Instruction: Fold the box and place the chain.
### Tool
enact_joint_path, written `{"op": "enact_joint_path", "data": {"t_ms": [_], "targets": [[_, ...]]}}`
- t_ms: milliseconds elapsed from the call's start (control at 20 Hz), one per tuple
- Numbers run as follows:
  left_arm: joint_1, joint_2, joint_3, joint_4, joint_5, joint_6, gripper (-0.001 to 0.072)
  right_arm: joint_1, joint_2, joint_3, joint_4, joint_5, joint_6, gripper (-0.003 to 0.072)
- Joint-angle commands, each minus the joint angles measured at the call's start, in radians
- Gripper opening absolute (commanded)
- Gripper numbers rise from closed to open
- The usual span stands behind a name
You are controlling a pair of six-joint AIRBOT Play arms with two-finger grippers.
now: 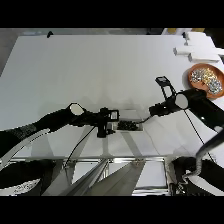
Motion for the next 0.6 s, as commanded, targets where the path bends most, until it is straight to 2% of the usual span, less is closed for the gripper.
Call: {"op": "enact_joint_path", "data": {"t_ms": [0,300,550], "targets": [[0.000,0.000,0.000,0.000,0.000,0.000,0.0275,0.001,0.166,0.001,0.039,0.107,-0.044,0.0021],[0.000,0.000,0.000,0.000,0.000,0.000,0.0275,0.002,0.383,0.001,0.333,0.240,-0.145,0.0021],[0.000,0.000,0.000,0.000,0.000,0.000,0.0275,0.002,0.426,0.001,0.639,0.237,-0.267,0.0021]]}}
